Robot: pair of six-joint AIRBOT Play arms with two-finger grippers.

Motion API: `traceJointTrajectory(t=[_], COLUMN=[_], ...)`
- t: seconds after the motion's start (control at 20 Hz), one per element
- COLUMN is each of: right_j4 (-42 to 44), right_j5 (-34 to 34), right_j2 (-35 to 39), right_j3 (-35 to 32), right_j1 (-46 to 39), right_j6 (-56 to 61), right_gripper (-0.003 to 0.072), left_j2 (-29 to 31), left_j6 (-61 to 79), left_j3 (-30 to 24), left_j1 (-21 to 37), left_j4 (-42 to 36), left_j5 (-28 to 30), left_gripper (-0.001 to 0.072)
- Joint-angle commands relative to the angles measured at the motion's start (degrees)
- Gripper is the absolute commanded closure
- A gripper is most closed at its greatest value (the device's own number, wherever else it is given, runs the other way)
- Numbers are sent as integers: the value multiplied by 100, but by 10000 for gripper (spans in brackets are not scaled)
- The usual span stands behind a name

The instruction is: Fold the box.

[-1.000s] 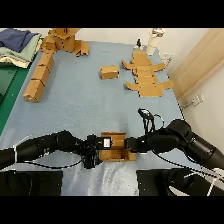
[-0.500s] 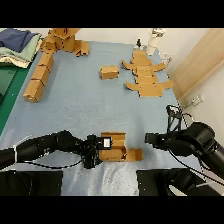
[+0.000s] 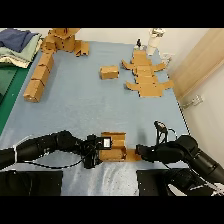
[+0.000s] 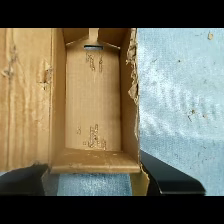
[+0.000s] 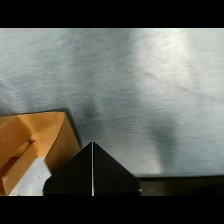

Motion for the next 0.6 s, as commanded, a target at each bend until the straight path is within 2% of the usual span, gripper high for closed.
traceJointTrajectory(t=[0.0,0.2,0.55], right_j4=[621,754,962], right_j5=[533,745,680], right_j2=[7,9,245], right_j3=[-166,-166,-140], right_j1=[-9,-9,-7], right_j6=[-350,-461,-538], right_gripper=[683,683,683], left_j2=[-2,-2,-2], left_j6=[2,0,0], left_j3=[2,2,2], left_j1=[4,4,4], left_j4=[2,2,2], left_j5=[-2,-2,0], left_gripper=[258,258,258])
